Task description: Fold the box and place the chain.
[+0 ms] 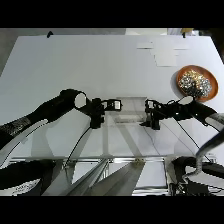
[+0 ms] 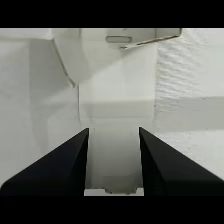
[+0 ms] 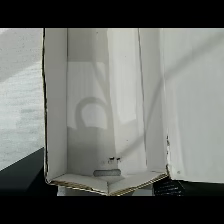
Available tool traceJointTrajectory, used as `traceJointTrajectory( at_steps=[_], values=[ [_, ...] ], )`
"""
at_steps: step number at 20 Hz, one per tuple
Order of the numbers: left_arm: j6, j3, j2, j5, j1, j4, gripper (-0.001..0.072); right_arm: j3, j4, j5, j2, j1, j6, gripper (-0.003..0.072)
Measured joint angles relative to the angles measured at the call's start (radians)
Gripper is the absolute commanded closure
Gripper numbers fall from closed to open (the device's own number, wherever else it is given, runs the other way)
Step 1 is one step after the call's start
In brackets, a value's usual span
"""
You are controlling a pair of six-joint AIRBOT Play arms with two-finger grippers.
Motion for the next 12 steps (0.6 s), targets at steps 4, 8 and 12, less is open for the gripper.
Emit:
traceJointTrajectory(
  at_steps=[4, 8, 12],
  values=[
    [0.153, -0.002, -0.002, 0.024, -0.005, -0.064, 0.0356, 0.0, 0.0, 0.0, 0.0, 0.0, 0.0, 0.0271],
    [0.216, -0.002, -0.002, 0.071, -0.005, -0.109, 0.0357, 0.0, 0.0, 0.0, 0.0, 0.0, 0.0, 0.0271],
    [0.234, -0.002, -0.008, 0.111, -0.005, -0.131, 0.0358, 0.0, 0.0, 0.0, 0.0, 0.0, 0.0, 0.0271]
  ],
)
